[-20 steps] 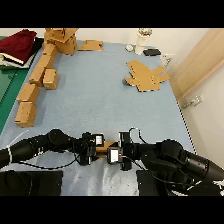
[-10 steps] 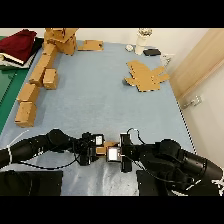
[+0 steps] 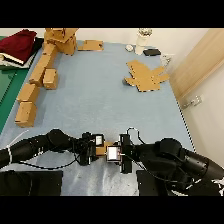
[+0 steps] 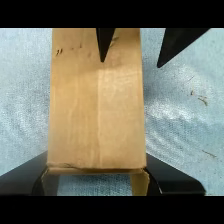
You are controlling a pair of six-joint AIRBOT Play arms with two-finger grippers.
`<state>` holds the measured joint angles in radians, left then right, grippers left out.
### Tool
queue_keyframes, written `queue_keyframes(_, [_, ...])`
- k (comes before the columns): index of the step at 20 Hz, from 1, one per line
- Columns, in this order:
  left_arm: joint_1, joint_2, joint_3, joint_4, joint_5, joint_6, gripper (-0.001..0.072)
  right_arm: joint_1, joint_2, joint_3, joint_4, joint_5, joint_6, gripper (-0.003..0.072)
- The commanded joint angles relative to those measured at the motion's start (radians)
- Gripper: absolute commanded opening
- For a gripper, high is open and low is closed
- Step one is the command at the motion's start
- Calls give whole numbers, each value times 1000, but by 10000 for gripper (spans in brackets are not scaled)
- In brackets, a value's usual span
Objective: Fold the box.
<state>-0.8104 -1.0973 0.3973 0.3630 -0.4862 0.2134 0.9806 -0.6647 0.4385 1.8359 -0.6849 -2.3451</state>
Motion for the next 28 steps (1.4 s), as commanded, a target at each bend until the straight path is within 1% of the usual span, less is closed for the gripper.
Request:
queue_keyframes(1, [0,0,0,0,1,0,436,0,8,50,6,-86,80,346])
queue_keyframes(2, [0,0,1,0,1,0,435,-1,24,65,19,-138,181,346])
queue_keyframes(4, [0,0,1,0,1,0,436,-1,79,58,106,-230,500,340])
queue_keyframes(5, [0,0,0,0,1,0,435,-1,115,30,164,-234,643,336])
queue_keyframes(6, [0,0,0,0,0,0,435,0,160,-17,245,-210,773,186])
queue_keyframes(7, [0,0,1,0,1,0,435,0,200,-75,307,-154,883,3])
queue_keyframes(9, [0,0,1,0,1,0,436,0,267,-214,457,18,1008,4])
queue_keyframes(10, [0,0,1,0,1,0,435,0,282,-259,494,99,1054,4])
queue_keyframes(11, [0,0,1,0,1,0,435,0,286,-290,493,182,1123,4])
queue_keyframes(14, [0,0,0,0,1,0,436,-1,254,-312,491,448,1245,4])
queue_keyframes(15, [0,0,1,0,1,0,436,-1,235,-312,491,515,1258,3])
queue_keyframes(17, [0,0,1,0,1,0,435,-1,193,-312,491,549,1258,4])
queue_keyframes(21, [0,0,0,0,1,0,435,13,154,-311,490,497,1282,4])
queue_keyframes(24, [0,0,1,0,1,0,435,63,148,-312,481,495,1282,4])
queue_keyframes(28, [0,0,1,0,1,0,435,65,89,-312,473,495,1283,4])
